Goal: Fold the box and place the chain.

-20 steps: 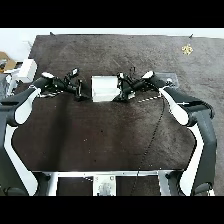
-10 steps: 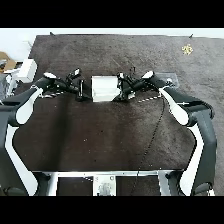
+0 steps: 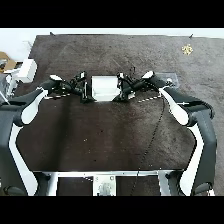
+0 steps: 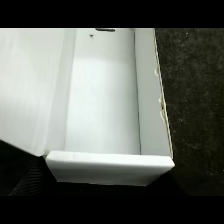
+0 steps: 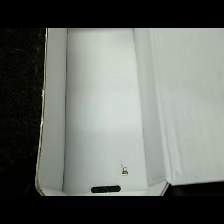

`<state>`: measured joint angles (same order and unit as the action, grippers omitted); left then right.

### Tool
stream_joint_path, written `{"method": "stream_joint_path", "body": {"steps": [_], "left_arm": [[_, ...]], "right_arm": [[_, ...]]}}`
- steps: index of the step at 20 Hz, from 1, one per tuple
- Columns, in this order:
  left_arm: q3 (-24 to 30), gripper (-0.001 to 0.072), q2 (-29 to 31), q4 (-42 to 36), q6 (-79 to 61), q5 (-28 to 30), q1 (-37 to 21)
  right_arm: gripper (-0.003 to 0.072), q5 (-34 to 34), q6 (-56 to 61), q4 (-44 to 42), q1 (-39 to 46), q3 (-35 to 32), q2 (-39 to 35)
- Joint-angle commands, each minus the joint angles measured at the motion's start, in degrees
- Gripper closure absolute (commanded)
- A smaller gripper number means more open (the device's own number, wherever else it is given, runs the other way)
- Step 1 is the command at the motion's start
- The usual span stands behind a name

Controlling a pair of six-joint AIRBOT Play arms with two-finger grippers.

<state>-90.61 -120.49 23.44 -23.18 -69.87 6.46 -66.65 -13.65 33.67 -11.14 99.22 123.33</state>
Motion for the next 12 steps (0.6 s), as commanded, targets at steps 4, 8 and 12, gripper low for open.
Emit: {"method": "stream_joint_path", "body": {"steps": [4, 8, 12], "left_arm": [[-0.04, -0.0005, -0.70, -2.91, -3.93, -0.85, 0.33], [-0.04, -0.0005, -0.72, -3.63, -3.89, -0.04, 1.14], [-0.02, -0.0004, -0.72, -3.72, -3.87, 0.33, 1.11]], "right_arm": [[0.0307, -0.02, -0.02, 0.00, 0.02, -0.02, 0.02], [0.0308, -0.02, -0.02, 0.00, 0.02, 0.00, 0.02], [0.0308, -0.02, -0.02, 0.00, 0.02, -0.02, 0.02]]}}
